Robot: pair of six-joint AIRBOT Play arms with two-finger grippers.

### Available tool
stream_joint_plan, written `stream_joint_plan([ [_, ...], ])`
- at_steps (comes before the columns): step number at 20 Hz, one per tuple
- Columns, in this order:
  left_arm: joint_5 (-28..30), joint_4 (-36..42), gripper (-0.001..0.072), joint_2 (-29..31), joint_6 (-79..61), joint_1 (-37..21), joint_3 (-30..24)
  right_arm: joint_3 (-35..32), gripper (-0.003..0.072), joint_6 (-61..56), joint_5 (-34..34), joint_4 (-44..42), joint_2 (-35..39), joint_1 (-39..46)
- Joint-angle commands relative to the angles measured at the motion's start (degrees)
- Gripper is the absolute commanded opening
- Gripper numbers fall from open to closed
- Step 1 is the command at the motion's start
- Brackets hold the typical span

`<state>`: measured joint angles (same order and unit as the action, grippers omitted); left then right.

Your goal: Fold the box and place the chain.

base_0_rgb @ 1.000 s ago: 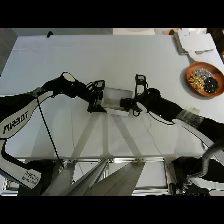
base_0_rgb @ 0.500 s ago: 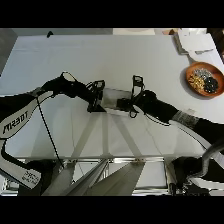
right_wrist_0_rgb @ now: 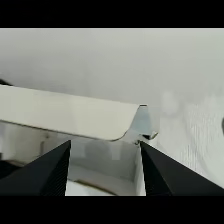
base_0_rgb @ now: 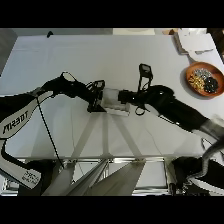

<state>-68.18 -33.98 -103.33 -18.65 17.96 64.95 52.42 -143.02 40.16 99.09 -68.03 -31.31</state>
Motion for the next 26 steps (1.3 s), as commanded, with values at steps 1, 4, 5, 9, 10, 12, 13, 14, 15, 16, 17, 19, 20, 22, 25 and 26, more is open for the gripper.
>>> stream_joint_plan([
  [1, 0.0, 0.0, 0.0367, 0.0, 0.0, 0.0, 0.0, 0.1, 0.0470, 6.0, -0.1, 1.7, 9.5, 0.1],
  [4, 0.0, 0.0, 0.0367, 0.0, 0.0, 0.0, 0.0, 0.0, 0.0454, 10.6, -0.6, 3.1, 17.6, 3.4],
  [5, 0.0, 0.0, 0.0367, 0.0, 0.0, 0.0, 0.0, 0.1, 0.0454, 13.0, -0.1, 3.1, 20.0, 5.9],
  [9, 0.0, 0.0, 0.0367, 0.0, 0.0, 0.0, 0.0, 0.0, 0.0455, 23.4, 7.8, 3.1, 23.7, 19.7],
  [10, 0.0, 0.0, 0.0367, 0.0, 0.0, 0.0, 0.0, 0.0, 0.0455, 25.5, 9.8, 3.1, 23.6, 23.7],
  [12, 0.0, 0.0, 0.0367, 0.0, 0.0, 0.0, 0.0, 0.1, 0.0454, 27.5, 9.7, 4.1, 22.8, 32.2],
  [13, 0.0, 0.0, 0.0367, 0.0, 0.0, 0.0, 0.0, 0.1, 0.0454, 28.7, 8.8, 4.4, 22.0, 36.6],
  [14, 0.0, 0.0, 0.0367, 0.0, 0.0, 0.0, 0.0, 0.1, 0.0454, 31.1, 7.7, 4.4, 20.9, 41.1],
  [15, 0.0, 0.0, 0.0367, 0.0, 0.0, 0.0, 0.0, 0.1, 0.0454, 34.3, 6.9, 4.4, 19.5, 45.1],
  [16, 0.0, 0.0, 0.0367, 0.0, 0.0, 0.0, 0.0, 0.1, 0.0455, 37.3, 6.5, 4.4, 17.5, 48.9],
  [17, 0.0, 0.0, 0.0367, 0.0, 0.0, 0.0, 0.0, 0.0, 0.0455, 40.2, 6.3, 4.3, 14.9, 52.4],
  [19, 0.0, 0.0, 0.0367, 0.0, 0.0, 0.0, 0.0, 0.1, 0.0456, 40.7, 3.9, 2.6, 8.9, 57.9],
  [20, 0.0, 0.0, 0.0367, 0.0, 0.0, 0.0, 0.0, 0.1, 0.0457, 41.2, 2.1, 2.2, 5.8, 59.7],
  [22, 0.0, 0.0, 0.0367, 0.0, 0.0, 0.0, 0.0, 0.2, 0.0460, 44.3, -1.6, 2.2, 0.2, 61.3],
  [25, 0.0, 0.0, 0.0367, 0.0, 0.0, 0.0, 0.0, 4.2, 0.0459, 47.8, 0.0, 1.9, -8.7, 61.5],
  [26, 0.0, 0.0, 0.0367, 0.0, 0.0, 0.0, 0.0, 6.8, 0.0462, 47.8, 0.7, 0.8, -11.9, 61.5],
])
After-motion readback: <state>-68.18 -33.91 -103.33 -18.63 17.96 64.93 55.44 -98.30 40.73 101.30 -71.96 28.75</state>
